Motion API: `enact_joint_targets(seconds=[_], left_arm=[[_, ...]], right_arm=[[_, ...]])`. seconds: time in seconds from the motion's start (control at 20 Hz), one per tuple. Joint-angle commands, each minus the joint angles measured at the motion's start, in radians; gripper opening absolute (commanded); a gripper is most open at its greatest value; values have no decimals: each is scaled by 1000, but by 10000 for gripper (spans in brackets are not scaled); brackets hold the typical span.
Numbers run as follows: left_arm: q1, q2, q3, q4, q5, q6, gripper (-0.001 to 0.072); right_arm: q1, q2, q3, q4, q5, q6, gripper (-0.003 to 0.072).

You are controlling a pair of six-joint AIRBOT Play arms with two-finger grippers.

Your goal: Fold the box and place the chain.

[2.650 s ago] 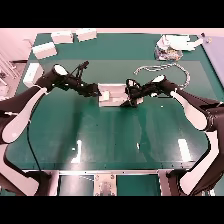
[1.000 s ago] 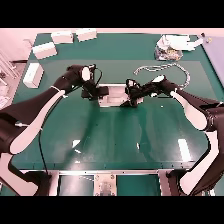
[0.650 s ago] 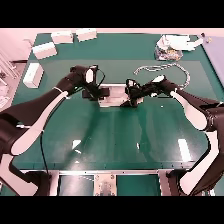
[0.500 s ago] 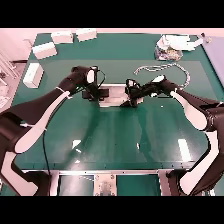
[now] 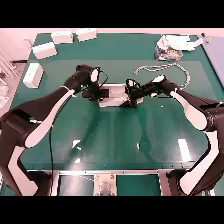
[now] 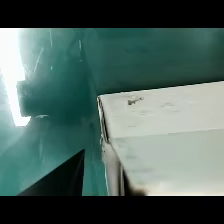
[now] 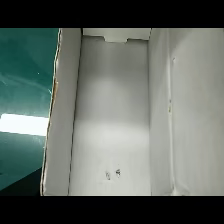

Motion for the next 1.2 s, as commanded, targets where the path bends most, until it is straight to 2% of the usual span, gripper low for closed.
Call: enact_joint_targets(seconds=[0.0,0.35,0.4,0.45,0.55,0.65,1.1,1.15], left_arm=[[-11,-31,38,39,-20,0,280],[-27,-68,94,69,-43,20,277],[-27,-68,94,69,-41,24,148],[-27,-68,94,69,-37,26,72],[-27,-68,94,68,-40,31,69],[-28,-68,94,68,-41,34,21],[-27,-68,95,52,-34,34,24],[-27,-67,97,40,-36,34,186]], right_arm=[[0,1,0,-1,0,-1,580],[0,1,0,-1,0,-1,580],[0,1,0,-1,0,-1,580],[0,1,0,-1,0,-1,581],[0,1,0,-1,0,-1,581],[0,1,0,-1,0,-1,581],[0,1,0,-1,0,-1,581],[0,1,0,-1,0,-1,580]])
